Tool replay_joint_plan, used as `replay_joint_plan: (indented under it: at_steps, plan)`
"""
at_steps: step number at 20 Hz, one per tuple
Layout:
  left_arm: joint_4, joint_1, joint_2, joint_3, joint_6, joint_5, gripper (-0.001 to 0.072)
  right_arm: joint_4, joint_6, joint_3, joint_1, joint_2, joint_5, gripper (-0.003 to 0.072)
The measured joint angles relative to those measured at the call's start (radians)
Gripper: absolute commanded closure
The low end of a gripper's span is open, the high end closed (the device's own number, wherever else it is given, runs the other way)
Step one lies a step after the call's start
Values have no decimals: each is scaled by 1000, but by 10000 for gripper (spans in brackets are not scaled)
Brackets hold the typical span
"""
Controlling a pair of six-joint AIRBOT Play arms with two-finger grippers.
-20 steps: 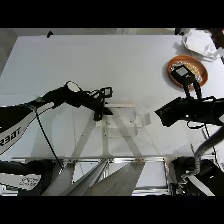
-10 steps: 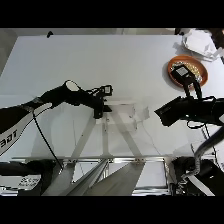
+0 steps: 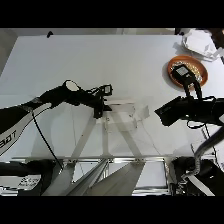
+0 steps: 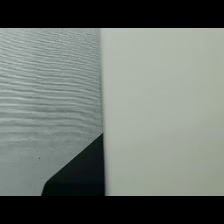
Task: Fold the box and place the chain.
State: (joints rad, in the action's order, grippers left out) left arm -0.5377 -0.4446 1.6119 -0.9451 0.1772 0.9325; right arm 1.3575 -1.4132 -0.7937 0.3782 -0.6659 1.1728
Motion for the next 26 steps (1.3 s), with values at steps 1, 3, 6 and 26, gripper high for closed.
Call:
replay_joint_plan:
  at_steps: [1, 3, 6, 26]
  plan:
    - [0, 0, 0, 0, 0, 1, 703, 0, 0, 0, 0, 0, 0, 285]
    - [0, 0, 0, 0, 2, 3, 703, 0, 0, 0, 0, 0, 0, 285]
    - [0, 0, 0, 0, 2, 8, 703, 0, 0, 0, 0, 0, 0, 285]
    - [1, 1, 16, 0, 2, 23, 701, 0, 8, 0, 0, 0, 2, 285]
